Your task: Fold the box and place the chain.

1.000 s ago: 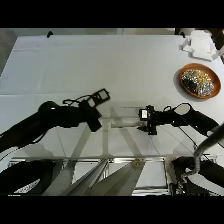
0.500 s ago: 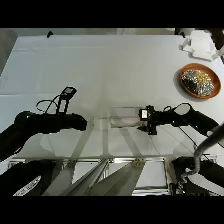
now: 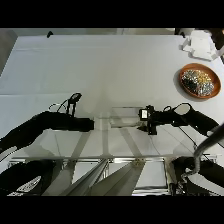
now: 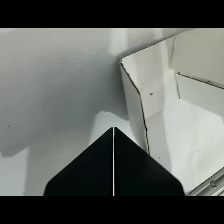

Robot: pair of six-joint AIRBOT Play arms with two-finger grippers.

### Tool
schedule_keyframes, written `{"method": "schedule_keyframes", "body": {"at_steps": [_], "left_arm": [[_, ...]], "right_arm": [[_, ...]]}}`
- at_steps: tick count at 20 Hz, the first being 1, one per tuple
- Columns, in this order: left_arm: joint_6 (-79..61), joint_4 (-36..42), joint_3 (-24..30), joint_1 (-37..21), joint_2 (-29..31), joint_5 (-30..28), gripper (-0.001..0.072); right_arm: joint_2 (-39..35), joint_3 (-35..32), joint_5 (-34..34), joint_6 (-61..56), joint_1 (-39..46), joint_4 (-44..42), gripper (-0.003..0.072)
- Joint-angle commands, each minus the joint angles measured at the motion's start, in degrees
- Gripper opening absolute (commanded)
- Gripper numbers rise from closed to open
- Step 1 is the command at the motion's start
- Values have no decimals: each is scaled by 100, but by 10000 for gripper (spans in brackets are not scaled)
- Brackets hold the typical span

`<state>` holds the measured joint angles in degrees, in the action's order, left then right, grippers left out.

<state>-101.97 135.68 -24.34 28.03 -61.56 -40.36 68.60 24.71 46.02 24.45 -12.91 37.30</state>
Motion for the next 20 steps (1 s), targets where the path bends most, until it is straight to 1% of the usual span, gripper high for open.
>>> {"method": "schedule_keyframes", "body": {"at_steps": [1, 5, 8, 14, 16, 17, 19, 20], "left_arm": [[-236, 525, 2, 15, -245, 162, 4], [-297, 654, 2, 247, -540, 466, 4], [-372, 772, -31, 411, -623, 605, 8], [-616, 789, -597, 638, -610, 590, 12], [-623, 789, -708, 704, -610, 549, 51], [-619, 789, -732, 708, -610, 509, 100], [-621, 787, -734, 710, -597, 407, 152], [-621, 789, -734, 710, -566, 372, 152]], "right_arm": [[-2, 4, 2, 0, 0, 0, 379], [-2, 4, 2, -2, 0, 0, 379], [-2, 4, 2, -2, 0, 0, 379], [-2, 4, 2, 0, 0, 0, 379], [-2, 4, 4, 0, 0, 0, 379], [-2, 4, 2, -2, 0, 0, 379], [-2, 4, 2, 0, 0, 0, 379], [-2, 4, 2, -2, 0, 0, 379]]}}
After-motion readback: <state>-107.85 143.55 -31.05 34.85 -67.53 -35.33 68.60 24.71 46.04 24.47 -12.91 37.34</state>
